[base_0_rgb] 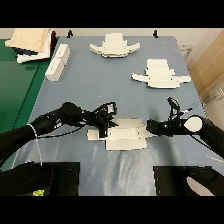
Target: Fold the box.
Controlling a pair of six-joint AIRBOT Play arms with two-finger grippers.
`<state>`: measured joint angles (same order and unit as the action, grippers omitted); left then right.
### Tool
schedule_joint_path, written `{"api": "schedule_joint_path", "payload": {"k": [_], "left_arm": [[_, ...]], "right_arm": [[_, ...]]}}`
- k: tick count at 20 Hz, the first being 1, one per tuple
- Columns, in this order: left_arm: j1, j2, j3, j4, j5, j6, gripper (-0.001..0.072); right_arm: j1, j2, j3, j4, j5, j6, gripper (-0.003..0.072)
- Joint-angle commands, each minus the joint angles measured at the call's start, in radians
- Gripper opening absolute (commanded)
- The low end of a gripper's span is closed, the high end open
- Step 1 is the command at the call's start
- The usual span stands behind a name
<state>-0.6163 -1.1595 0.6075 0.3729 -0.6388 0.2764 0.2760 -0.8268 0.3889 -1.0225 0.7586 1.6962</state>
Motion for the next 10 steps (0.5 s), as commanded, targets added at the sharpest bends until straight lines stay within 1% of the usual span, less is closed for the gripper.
{"api": "schedule_joint_path", "payload": {"k": [1, 5, 10], "left_arm": [[0.000, 0.000, 0.026, 0.076, -0.037, -0.110, 0.0015], [0.000, 0.000, 0.026, 0.076, -0.031, -0.110, 0.0016], [0.001, 0.002, 0.052, 0.076, -0.050, -0.144, 0.0015]], "right_arm": [[0.000, -0.021, 0.000, -0.044, -0.034, 0.013, 0.0006], [0.000, -0.022, -0.002, -0.048, -0.003, 0.013, 0.0006], [0.000, -0.024, -0.003, -0.106, 0.003, 0.016, 0.0005]]}}
